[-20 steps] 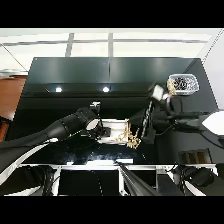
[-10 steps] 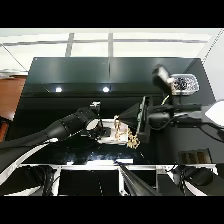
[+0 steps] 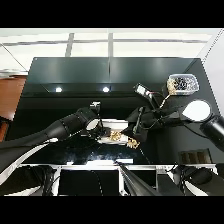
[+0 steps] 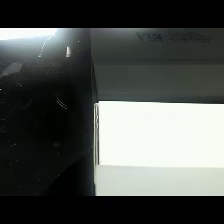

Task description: Fold the box and place the chain.

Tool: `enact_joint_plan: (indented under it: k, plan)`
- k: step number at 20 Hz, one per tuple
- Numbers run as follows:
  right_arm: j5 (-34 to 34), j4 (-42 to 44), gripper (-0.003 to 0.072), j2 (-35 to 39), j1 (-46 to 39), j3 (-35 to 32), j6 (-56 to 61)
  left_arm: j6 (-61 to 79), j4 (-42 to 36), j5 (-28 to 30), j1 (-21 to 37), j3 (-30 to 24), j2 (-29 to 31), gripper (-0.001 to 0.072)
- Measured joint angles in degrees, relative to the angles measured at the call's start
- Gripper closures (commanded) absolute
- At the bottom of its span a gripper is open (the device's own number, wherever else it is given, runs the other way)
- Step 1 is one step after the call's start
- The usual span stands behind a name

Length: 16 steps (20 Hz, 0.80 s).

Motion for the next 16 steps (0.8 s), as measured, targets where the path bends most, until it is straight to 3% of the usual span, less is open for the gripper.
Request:
enact_joint_plan:
  k: [4,5,6,16]
  plan:
    - [2.93,-14.08,0.0073,-0.13,-5.31,-1.62,-0.33,-0.02,0.02,-0.02,0.00,0.00,0.00,0.0677]
    - [2.91,-16.61,-0.0018,-0.20,-5.97,-2.84,-1.03,0.00,0.00,-0.02,0.00,0.00,0.00,0.0677]
    - [2.60,-18.03,-0.0017,-0.24,-6.34,-4.28,-1.88,0.00,0.00,-0.02,0.00,0.00,0.00,0.0677]
    - [-7.15,-16.35,-0.0015,-0.42,-0.02,-18.75,-16.09,-0.02,0.00,-0.04,0.00,0.00,0.00,0.0677]
